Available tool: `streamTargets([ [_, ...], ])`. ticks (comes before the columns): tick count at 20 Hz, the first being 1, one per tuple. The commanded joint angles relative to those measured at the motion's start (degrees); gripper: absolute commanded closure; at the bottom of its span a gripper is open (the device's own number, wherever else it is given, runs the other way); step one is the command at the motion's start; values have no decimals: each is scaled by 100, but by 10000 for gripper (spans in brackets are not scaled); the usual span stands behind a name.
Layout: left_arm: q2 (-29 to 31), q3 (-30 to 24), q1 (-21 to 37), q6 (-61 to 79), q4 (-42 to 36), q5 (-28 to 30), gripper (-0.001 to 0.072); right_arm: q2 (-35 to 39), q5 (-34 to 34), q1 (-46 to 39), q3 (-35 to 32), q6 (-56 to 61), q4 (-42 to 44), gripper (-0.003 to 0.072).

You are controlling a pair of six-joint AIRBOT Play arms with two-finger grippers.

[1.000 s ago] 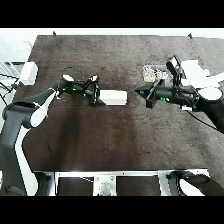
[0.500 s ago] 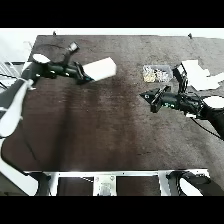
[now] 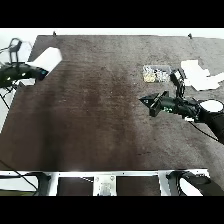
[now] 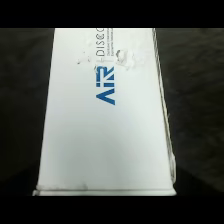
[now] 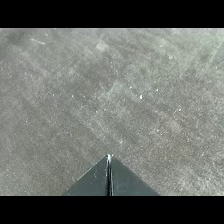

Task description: Fold the box and place the chain.

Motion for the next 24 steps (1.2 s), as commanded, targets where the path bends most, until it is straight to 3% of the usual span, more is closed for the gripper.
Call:
streamTargets([
  [1, 52, -428, 463, -186, -262, 723, 698, -2, -11, 0, -46, -2, 22, 674],
  [5, -221, -431, 138, -59, -286, 2181, 697, -2, -72, 15, -46, -4, 181, 674],
  [8, -586, -426, -4, -39, -387, 2706, 696, -2, -87, 17, -46, -4, 199, 673],
  [14, -1298, -367, -205, 0, -444, 3126, 695, -2, -114, 17, -46, -4, 278, 674],
  [20, -1825, 297, -361, -15, -710, 3014, 695, -2, -127, 17, -46, -2, 278, 673],
  [24, -1862, 323, -361, -59, -745, 2977, 692, -2, -127, 17, -46, -2, 278, 673],
])
